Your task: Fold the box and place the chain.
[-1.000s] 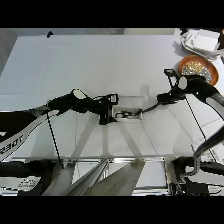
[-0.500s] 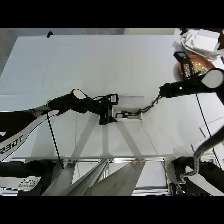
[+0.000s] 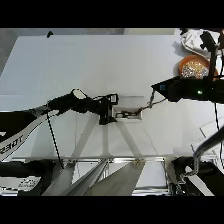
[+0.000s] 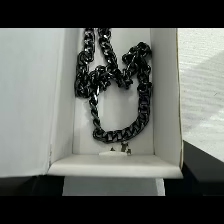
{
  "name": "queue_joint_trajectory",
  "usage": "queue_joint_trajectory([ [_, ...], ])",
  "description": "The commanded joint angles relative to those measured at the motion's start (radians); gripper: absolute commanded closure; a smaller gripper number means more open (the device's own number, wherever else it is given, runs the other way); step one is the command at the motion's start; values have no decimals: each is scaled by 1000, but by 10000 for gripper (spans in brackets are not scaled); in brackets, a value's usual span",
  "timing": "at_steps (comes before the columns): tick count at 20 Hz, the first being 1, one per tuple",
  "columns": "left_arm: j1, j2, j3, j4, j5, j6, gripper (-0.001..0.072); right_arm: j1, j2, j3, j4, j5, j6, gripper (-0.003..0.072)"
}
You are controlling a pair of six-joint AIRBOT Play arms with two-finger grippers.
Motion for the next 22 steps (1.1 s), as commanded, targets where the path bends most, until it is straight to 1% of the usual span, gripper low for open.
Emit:
queue_joint_trajectory([
  [1,0,0,0,0,0,0,380,22,23,1,201,14,-86,676],
  [3,0,0,0,0,0,0,380,90,20,1,182,-18,-88,676],
  [6,0,0,0,0,0,0,380,193,-2,1,58,-108,-63,676],
  [7,0,0,0,0,0,0,380,210,-16,1,20,-118,-43,676],
  [10,0,0,0,0,0,0,380,238,-72,0,-43,-117,-27,676],
  [14,0,0,0,0,0,0,380,282,-185,-1,-213,-116,44,676],
  [17,0,0,0,0,0,0,380,284,-280,-30,-225,-127,53,676],
  [20,0,0,0,0,0,0,380,306,-373,-79,-232,-179,52,675],
  [21,0,0,0,0,0,0,380,316,-396,-85,-234,-185,52,664],
  [22,0,0,0,0,0,0,380,325,-412,-86,-241,-191,53,625],
])
